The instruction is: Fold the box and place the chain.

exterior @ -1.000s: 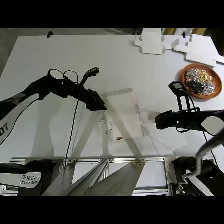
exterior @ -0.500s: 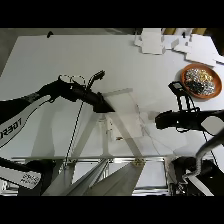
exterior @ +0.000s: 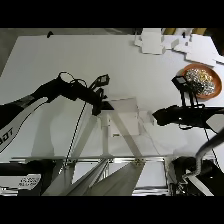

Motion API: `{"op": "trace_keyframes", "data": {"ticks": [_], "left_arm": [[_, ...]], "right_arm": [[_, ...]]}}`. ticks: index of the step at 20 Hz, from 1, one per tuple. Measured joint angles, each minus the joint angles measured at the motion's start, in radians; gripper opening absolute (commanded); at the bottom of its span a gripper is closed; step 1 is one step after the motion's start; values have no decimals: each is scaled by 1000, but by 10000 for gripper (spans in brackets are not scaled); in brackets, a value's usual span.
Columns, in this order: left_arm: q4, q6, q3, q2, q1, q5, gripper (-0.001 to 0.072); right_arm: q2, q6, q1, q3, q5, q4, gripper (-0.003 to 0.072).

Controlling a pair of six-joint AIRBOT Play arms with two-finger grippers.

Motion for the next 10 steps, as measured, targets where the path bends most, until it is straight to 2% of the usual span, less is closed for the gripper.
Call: {"op": "trace_keyframes", "data": {"ticks": [4,10], "left_arm": [[138,1,0,38,-69,29,-2],[204,-102,0,50,-129,158,-3]], "right_arm": [[12,-3,0,49,8,-28,363],[18,-3,0,66,56,-56,363]]}}
